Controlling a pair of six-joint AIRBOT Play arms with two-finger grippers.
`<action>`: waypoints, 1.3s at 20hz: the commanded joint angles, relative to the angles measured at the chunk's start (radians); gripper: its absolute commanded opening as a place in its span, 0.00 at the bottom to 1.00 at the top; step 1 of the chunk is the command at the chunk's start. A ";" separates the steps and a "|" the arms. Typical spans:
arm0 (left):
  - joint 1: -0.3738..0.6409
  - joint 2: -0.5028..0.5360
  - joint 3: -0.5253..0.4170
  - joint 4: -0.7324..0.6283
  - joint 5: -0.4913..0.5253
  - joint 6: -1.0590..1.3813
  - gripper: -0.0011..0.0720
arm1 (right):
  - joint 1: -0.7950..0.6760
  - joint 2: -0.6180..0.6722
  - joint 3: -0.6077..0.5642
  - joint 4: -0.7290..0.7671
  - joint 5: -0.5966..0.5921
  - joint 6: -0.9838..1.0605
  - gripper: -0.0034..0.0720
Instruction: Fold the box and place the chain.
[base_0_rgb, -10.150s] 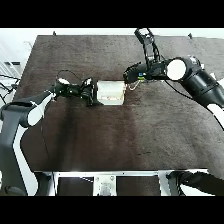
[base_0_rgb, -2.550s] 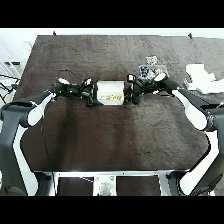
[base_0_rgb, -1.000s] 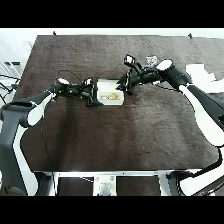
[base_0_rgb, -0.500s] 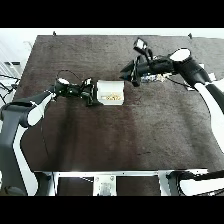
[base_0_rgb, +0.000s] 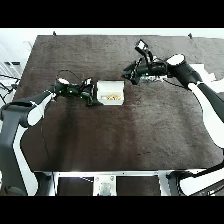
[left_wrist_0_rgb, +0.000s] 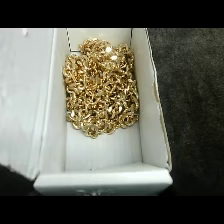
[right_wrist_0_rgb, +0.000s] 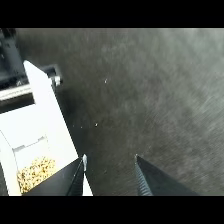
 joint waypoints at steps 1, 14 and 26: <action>0.000 0.000 0.001 0.000 0.000 0.000 0.42 | 0.006 -0.055 0.001 0.004 -0.008 0.000 0.53; 0.000 0.000 0.001 0.000 0.000 0.000 0.42 | 0.047 -0.063 0.001 0.003 0.225 0.018 0.51; 0.000 0.000 0.001 0.000 0.000 0.000 0.42 | 0.103 -0.099 0.001 -0.019 0.176 -0.005 0.51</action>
